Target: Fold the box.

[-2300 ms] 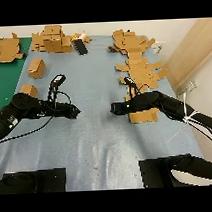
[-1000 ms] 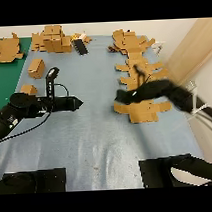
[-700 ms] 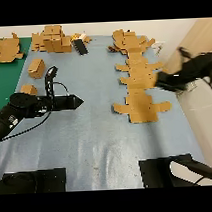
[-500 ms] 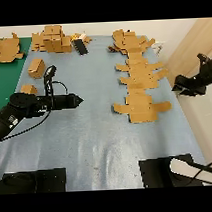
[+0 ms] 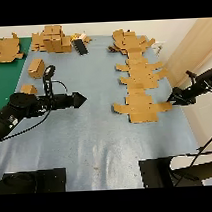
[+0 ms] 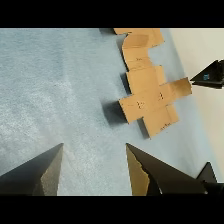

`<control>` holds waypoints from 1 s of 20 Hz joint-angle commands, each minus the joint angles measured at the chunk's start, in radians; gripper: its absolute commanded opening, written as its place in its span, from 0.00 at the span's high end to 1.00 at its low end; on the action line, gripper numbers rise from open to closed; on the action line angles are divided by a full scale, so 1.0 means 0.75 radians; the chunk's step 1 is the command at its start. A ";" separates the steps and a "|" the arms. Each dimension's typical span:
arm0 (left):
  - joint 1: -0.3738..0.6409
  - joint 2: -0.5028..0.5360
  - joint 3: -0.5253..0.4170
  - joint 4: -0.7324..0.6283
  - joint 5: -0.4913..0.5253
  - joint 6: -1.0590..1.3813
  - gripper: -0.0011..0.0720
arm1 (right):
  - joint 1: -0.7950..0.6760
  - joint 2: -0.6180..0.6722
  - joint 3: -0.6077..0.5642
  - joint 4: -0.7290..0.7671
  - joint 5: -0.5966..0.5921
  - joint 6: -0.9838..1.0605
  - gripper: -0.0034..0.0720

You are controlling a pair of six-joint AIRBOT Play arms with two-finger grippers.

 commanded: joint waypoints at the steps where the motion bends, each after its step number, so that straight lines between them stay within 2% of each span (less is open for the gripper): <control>1: 0.001 -0.001 0.002 0.000 0.001 -0.001 0.18 | -0.005 -0.071 0.001 0.040 -0.045 -0.092 0.35; 6: 0.001 0.001 0.002 -0.001 -0.003 0.001 0.18 | 0.069 -0.081 0.001 0.097 -0.196 -0.173 0.38; 7: 0.001 0.001 0.002 0.000 -0.013 0.002 0.18 | 0.092 -0.083 0.001 0.098 -0.201 -0.173 0.44; 8: 0.001 0.001 0.002 0.000 -0.027 0.004 0.18 | 0.119 -0.084 0.001 0.100 -0.196 -0.192 0.60; 9: 0.001 0.001 0.002 0.000 -0.046 0.005 0.18 | 0.142 -0.087 0.001 0.100 -0.189 -0.226 0.67; 12: 0.001 0.001 0.002 -0.001 -0.089 0.005 0.18 | 0.198 -0.105 0.001 0.097 -0.182 -0.232 0.67; 13: 0.001 0.001 0.002 0.000 -0.101 0.005 0.18 | 0.209 -0.106 0.001 0.099 -0.188 -0.232 0.75; 14: 0.001 0.001 0.002 -0.001 -0.109 0.004 0.18 | 0.218 -0.106 0.002 0.106 -0.204 -0.233 0.95; 17: 0.004 0.001 0.002 -0.001 -0.115 -0.001 0.18 | 0.251 -0.099 0.001 0.181 -0.266 -0.233 0.95; 20: 0.099 -0.001 0.002 0.001 -0.183 -0.081 0.18 | 0.347 -0.046 -0.034 0.441 -0.276 -0.260 0.95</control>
